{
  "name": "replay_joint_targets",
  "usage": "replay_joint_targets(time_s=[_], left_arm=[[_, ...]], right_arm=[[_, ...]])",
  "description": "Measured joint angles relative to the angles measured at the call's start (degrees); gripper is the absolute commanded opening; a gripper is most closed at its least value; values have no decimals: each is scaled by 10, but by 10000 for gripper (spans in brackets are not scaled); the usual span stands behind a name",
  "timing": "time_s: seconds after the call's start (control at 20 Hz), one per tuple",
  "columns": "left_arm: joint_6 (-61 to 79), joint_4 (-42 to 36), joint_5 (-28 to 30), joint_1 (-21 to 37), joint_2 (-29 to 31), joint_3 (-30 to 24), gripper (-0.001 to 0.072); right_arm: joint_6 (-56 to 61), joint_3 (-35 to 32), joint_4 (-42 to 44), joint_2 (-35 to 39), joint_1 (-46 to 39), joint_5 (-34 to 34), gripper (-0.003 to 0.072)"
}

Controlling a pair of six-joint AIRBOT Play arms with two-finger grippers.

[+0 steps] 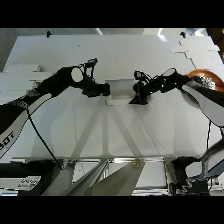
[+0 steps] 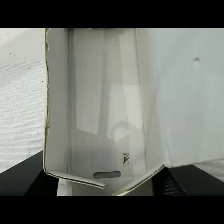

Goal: Fold the box and place the chain.

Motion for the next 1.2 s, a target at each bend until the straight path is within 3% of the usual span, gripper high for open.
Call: replay_joint_targets(time_s=[0.05, 0.15, 0.3, 0.5, 0.6, 1.05, 1.2], left_arm=[[10, -5, -1, 2, -3, 0, 449], [29, -24, -2, 6, -14, 0, 435], [51, -54, 6, 8, -34, 0, 282], [76, -71, 10, 5, -48, 8, 257], [77, -59, 12, 0, -51, 24, 155], [13, 57, -45, -47, -78, 106, 161], [-13, 77, -57, -61, -85, 112, 239]], right_arm=[[0, 0, 0, 0, 0, 0, 501], [0, 0, 0, 0, 0, 0, 501], [0, 0, 0, 0, 0, 0, 501], [0, 0, 0, 0, 0, 0, 501], [0, 0, 2, 0, 0, -2, 501], [-3, 0, -2, 0, 0, 2, 501], [-3, 0, -2, 0, 0, 1, 501]])
